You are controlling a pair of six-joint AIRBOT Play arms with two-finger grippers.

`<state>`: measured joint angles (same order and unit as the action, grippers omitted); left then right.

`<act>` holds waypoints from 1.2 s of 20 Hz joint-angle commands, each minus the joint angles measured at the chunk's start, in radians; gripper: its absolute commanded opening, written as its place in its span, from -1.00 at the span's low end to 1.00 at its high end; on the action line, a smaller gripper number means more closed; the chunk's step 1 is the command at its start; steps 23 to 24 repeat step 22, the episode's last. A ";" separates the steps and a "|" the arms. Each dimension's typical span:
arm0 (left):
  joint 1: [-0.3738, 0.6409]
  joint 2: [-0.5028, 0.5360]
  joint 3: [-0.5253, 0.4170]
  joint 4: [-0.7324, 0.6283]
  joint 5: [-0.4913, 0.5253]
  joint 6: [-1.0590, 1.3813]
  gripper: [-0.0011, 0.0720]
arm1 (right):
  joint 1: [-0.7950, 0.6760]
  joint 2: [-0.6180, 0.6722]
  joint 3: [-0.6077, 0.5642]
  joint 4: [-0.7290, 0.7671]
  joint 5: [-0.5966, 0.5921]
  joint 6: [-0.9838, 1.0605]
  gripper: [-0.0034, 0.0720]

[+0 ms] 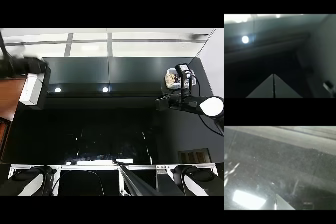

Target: Fold the box and place the chain.

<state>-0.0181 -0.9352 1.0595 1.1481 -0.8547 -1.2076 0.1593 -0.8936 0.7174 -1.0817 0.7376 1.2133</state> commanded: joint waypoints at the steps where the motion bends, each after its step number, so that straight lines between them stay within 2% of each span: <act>1: -0.053 0.253 -0.388 0.056 0.142 -0.024 -0.90 | 0.019 -0.007 0.000 -0.045 -0.024 0.010 -0.87; 3: -0.036 0.324 -0.485 0.056 0.159 -0.031 -0.90 | 0.019 -0.007 0.000 -0.045 -0.024 0.010 -0.87; 6: -0.031 0.349 -0.535 0.060 0.156 -0.029 -0.90 | 0.019 -0.007 0.000 -0.045 -0.024 0.010 -0.87; 24: -0.032 0.326 -0.537 0.060 0.157 -0.029 -0.90 | 0.019 -0.007 0.000 -0.045 -0.024 0.010 -0.87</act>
